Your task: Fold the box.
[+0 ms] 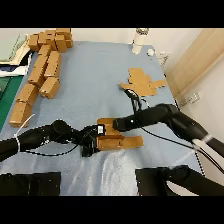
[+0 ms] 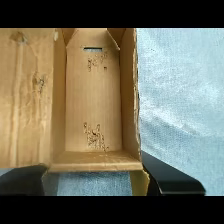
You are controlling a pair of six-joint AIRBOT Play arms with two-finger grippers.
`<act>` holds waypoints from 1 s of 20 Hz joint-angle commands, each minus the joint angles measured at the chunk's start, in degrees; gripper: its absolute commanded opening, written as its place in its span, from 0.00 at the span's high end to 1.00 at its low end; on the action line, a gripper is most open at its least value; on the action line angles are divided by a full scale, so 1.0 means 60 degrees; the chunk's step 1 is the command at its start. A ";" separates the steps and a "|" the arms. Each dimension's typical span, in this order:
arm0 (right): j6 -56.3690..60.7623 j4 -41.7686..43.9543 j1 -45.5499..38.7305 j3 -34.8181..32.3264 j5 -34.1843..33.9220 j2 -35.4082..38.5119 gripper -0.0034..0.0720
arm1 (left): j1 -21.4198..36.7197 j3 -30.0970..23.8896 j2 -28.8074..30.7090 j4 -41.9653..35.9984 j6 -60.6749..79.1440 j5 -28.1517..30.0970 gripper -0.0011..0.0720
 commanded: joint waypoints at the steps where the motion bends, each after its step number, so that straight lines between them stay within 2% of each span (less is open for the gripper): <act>1: -0.0080 -0.0182 0.0007 0.0539 0.0193 -0.1665 0.95 | 0.0004 0.0007 -0.0004 0.0000 0.0004 0.0004 0.26; 5: -0.0197 -0.0328 0.0011 0.0535 -0.0025 -0.2492 0.95 | 0.0004 0.0007 -0.0004 0.0000 0.0004 0.0004 0.26; 14: -0.0586 -0.0423 0.0007 0.0594 -0.0087 -0.2488 0.95 | 0.0004 0.0007 -0.0004 0.0000 0.0004 0.0004 0.26; 17: -0.0750 -0.0798 0.0004 0.0801 -0.0182 -0.1574 0.95 | 0.0004 0.0007 -0.0004 -0.0004 0.0004 0.0004 0.26; 20: -0.0750 -0.2113 0.0007 0.0816 -0.0623 0.0018 0.95 | 0.0004 0.0007 -0.0004 0.0000 0.0004 0.0004 0.26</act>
